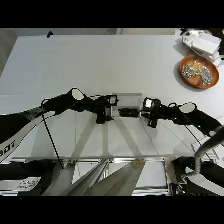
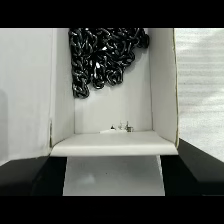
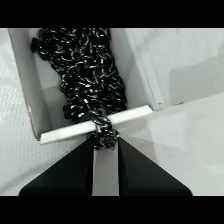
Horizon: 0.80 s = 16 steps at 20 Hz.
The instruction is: Fold the box and place the chain.
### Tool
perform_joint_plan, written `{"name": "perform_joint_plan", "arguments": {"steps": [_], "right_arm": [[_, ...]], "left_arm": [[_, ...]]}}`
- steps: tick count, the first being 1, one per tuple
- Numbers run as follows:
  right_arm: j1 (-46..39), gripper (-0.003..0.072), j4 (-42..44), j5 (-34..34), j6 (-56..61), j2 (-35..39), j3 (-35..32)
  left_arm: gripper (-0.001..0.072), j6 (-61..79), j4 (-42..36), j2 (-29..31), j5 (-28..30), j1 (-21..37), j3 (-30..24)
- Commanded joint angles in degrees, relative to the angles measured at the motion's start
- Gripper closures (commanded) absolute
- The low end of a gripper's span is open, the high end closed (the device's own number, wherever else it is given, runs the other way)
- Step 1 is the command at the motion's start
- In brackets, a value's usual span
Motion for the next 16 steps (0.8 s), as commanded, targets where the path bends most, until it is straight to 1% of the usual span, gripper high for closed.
{"name": "perform_joint_plan", "arguments": {"steps": [1,3,4,7,9,11,12,15,16], "right_arm": [[0.1,0.0582,1.2,1.2,-2.5,-0.2,0.0],[0.1,0.0614,1.3,1.3,-3.2,-0.2,0.0],[0.1,0.0652,1.3,1.4,-3.2,-0.2,0.0],[0.0,0.0671,1.1,0.6,-2.9,-0.2,0.0],[0.0,0.0671,-0.5,-3.3,1.5,0.6,0.0],[0.0,0.0671,-4.0,-7.5,7.3,2.6,0.0],[0.0,0.0671,-6.1,-8.5,9.6,4.2,0.0],[0.0,0.0671,-13.4,-8.5,16.9,9.9,0.0],[0.0,0.0671,-14.5,-7.8,19.1,12.0,0.0]], "left_arm": [[0.0396,0.0,0.0,0.0,0.0,0.0,0.0],[0.0396,0.0,0.0,0.0,0.0,0.0,0.0],[0.0396,0.0,0.0,0.0,0.0,0.0,0.0],[0.0396,0.0,0.0,0.0,0.0,0.0,0.0],[0.0396,0.0,0.0,0.0,0.0,0.0,0.0],[0.0396,0.0,0.0,0.0,0.0,0.0,0.0],[0.0396,0.0,0.0,0.0,0.0,0.0,0.0],[0.0396,0.0,0.0,0.0,0.0,0.0,0.0],[0.0396,0.0,0.0,0.0,0.0,0.0,0.0]]}}
